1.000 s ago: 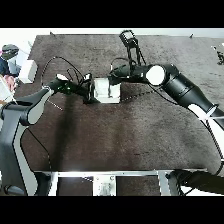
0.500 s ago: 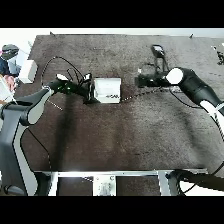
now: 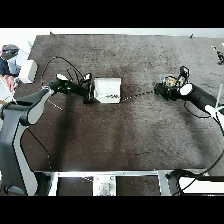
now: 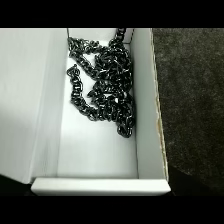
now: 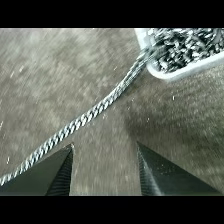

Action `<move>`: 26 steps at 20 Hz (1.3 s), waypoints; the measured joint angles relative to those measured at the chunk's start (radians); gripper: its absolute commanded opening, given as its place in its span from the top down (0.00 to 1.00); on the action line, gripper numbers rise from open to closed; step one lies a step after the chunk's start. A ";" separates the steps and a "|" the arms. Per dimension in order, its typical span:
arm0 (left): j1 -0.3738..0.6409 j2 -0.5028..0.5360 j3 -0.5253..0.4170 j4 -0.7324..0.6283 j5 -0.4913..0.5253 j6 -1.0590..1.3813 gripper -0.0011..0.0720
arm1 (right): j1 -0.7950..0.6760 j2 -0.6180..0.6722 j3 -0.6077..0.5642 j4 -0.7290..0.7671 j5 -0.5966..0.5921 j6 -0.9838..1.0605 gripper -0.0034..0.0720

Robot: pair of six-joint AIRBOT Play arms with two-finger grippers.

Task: Fold the box and place the chain.

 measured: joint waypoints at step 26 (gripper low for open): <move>0.000 0.000 0.000 0.000 0.000 0.000 0.45 | 0.355 0.259 0.125 0.095 -0.112 -0.093 0.94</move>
